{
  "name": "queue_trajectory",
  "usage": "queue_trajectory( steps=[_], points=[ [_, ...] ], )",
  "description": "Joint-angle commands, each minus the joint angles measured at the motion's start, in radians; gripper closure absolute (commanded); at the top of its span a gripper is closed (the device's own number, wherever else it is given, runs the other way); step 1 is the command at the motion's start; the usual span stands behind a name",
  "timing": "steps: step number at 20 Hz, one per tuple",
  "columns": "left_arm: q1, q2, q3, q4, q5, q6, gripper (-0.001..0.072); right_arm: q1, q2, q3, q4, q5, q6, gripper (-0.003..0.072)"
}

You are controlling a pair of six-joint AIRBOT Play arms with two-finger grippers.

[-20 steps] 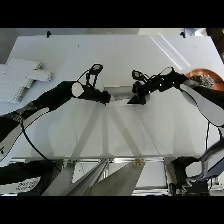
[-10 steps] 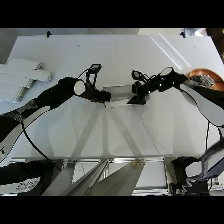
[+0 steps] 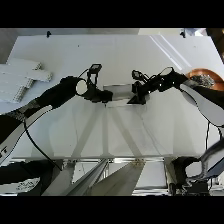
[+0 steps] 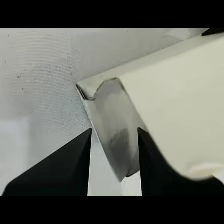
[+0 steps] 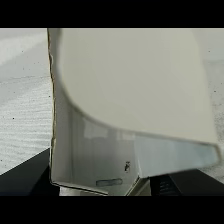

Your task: Fold the box and place the chain.

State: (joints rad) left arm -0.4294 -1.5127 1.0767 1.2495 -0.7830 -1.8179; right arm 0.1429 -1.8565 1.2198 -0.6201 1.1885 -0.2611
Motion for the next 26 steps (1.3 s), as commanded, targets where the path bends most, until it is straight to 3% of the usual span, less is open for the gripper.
queue_trajectory(
  steps=[1,5,11,15,16,17,21,23,24,26],
  points=[
    [-0.024,-0.032,0.017,0.05,-0.031,-0.062,0.0383,0.0,0.001,0.001,-0.001,0.0,-0.001,0.0279],
    [-0.075,-0.104,0.134,0.251,-0.158,-0.195,0.0397,0.0,0.001,0.001,-0.001,0.001,-0.001,0.0279],
    [-0.113,-0.186,0.277,0.27,-0.246,-0.278,0.051,0.0,0.001,0.001,-0.001,0.0,-0.001,0.0279],
    [-0.114,-0.203,0.303,0.266,-0.323,-0.377,0.0532,0.0,0.001,0.001,0.0,0.0,-0.001,0.0279],
    [-0.114,-0.203,0.303,0.261,-0.331,-0.388,0.0665,0.0,0.001,0.001,-0.001,0.0,-0.001,0.0279],
    [-0.114,-0.203,0.303,0.249,-0.332,-0.386,0.0701,0.0,0.001,0.001,-0.001,0.0,-0.001,0.0279],
    [-0.114,-0.203,0.303,0.248,-0.329,-0.385,0.0701,0.0,0.001,0.001,-0.001,0.0,-0.001,0.0279],
    [-0.113,-0.202,0.303,0.243,-0.328,-0.385,0.0648,0.0,0.001,0.001,0.0,0.0,-0.001,0.0279],
    [-0.113,-0.198,0.303,0.243,-0.329,-0.385,0.0564,0.0,0.001,0.001,0.0,0.0,-0.001,0.0279],
    [-0.113,-0.177,0.303,0.245,-0.325,-0.385,0.0327,0.0,0.001,0.001,0.0,0.0,-0.001,0.0279]
  ],
)
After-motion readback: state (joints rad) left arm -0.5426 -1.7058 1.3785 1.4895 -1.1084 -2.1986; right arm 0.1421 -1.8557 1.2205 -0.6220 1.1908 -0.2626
